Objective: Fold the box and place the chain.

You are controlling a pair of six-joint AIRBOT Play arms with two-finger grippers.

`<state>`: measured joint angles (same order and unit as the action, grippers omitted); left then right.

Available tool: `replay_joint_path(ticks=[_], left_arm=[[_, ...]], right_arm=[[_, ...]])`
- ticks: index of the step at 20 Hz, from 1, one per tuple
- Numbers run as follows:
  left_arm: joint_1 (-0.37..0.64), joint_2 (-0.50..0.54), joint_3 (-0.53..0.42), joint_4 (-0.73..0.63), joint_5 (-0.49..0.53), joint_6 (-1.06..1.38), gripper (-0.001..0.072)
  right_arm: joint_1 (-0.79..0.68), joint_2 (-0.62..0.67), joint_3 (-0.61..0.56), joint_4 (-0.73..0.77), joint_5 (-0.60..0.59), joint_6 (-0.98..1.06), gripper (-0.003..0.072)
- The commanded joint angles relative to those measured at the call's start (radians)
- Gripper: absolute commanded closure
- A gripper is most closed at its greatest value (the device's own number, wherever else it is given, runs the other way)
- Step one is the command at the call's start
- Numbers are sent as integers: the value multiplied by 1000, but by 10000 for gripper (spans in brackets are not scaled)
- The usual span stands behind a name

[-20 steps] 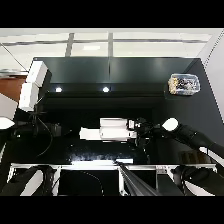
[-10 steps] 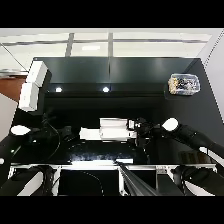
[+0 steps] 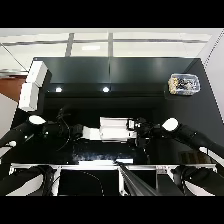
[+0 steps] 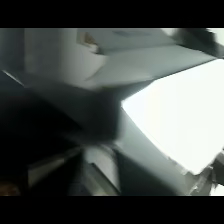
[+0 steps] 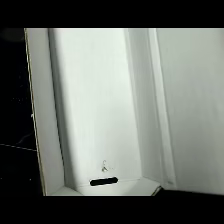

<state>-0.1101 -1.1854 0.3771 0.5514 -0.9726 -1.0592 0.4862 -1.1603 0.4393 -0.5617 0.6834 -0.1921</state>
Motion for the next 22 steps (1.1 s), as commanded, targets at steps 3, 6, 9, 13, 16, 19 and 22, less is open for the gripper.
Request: replay_joint_path(ticks=[3,6,9,13,16,19,22], left_arm=[[-20,-25,85,21,-92,13,2],[-33,-23,119,13,-161,12,2],[-95,-22,142,12,-143,-10,3],[-174,-17,163,13,-85,-60,4],[-188,-17,164,15,-70,-90,5],[-188,-17,164,13,-56,-101,6],[-188,-17,164,13,-48,-114,7]], right_arm=[[1,-1,0,0,0,0,171],[1,-1,0,0,0,0,172],[1,-1,0,0,0,0,172],[1,-1,0,0,0,0,172],[1,-1,0,0,0,0,172],[1,-1,0,0,0,0,171],[1,-1,0,0,0,0,171]])
